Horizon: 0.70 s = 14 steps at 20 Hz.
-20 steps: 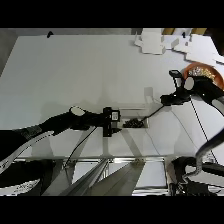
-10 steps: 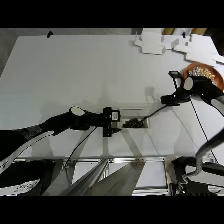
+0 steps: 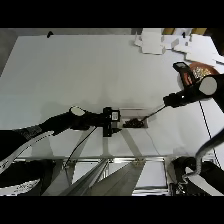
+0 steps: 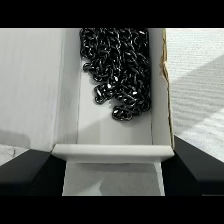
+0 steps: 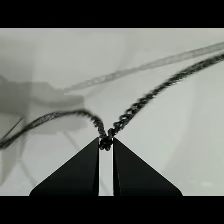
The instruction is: Fold the box and place the chain.
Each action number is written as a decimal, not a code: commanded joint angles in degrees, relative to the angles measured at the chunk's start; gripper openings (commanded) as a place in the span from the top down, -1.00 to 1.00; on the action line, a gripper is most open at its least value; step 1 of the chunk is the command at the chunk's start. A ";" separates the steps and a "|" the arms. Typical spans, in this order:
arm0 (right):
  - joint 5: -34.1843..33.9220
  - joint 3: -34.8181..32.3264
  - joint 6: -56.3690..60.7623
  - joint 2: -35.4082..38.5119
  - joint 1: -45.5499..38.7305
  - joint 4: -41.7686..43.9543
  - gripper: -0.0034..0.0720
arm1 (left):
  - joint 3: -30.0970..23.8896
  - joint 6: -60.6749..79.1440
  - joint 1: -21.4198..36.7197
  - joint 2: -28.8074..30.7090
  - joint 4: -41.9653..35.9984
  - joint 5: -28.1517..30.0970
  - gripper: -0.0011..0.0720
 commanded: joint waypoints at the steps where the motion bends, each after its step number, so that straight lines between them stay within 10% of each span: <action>1: 5.33 -1.57 1.20 9.53 7.58 1.68 0.87 | 0.00 0.02 0.00 -0.02 0.00 0.00 0.59; 14: -6.49 -3.39 5.18 19.32 23.04 15.47 0.87 | 0.00 0.00 0.00 -0.02 0.00 0.02 0.59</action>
